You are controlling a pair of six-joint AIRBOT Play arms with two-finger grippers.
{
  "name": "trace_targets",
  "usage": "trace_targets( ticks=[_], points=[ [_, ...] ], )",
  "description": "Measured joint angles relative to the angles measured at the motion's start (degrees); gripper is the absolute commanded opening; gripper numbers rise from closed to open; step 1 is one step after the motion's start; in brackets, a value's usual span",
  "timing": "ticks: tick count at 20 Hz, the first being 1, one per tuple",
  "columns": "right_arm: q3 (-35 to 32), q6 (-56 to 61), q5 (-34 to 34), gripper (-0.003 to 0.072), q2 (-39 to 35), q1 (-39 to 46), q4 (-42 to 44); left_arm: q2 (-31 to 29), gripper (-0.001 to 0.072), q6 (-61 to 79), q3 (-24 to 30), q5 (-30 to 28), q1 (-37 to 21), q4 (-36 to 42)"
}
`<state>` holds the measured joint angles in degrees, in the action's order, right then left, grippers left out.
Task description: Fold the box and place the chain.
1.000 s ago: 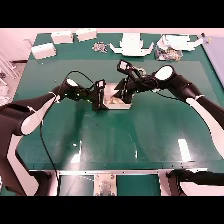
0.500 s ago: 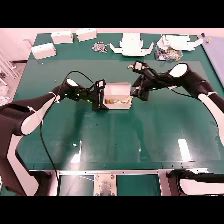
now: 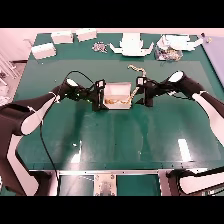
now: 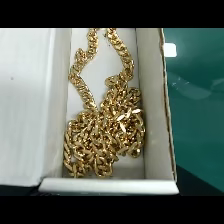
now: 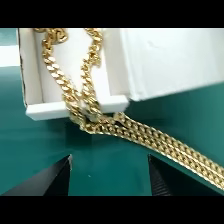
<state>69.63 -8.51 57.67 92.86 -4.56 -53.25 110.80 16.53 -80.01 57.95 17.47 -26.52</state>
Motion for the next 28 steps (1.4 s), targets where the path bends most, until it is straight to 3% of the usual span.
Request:
trace_targets(
  ticks=[8, 10, 13, 15, 20, 28],
  points=[
    [0.0, -6.6, -2.3, 0.0555, 3.7, -2.5, 1.3, 0.0, 0.0469, 0.0, 0.0, 0.0, 0.0, 0.0],
    [0.0, -7.0, -3.2, 0.0392, 4.2, -2.8, 1.7, 0.0, 0.0469, 0.0, 0.0, 0.0, 0.0, 0.0],
    [0.0, -7.3, -5.7, 0.0209, 4.5, -3.0, 1.9, 0.0, 0.0469, 0.0, 0.0, 0.0, 0.0, 0.0],
    [0.0, -7.5, -7.0, 0.0028, 4.7, -3.1, 1.9, 0.0, 0.0469, 0.0, 0.0, 0.0, 0.0, 0.0],
    [0.0, -6.8, -8.3, 0.0009, 4.3, -3.1, 1.4, 0.0, 0.0469, 0.0, 0.0, 0.0, 0.0, 0.0],
    [0.0, 0.1, -8.5, 0.0009, -2.3, -3.1, 2.8, 0.0, 0.0469, 0.0, 0.0, 0.0, 0.0, 0.0]
  ],
)
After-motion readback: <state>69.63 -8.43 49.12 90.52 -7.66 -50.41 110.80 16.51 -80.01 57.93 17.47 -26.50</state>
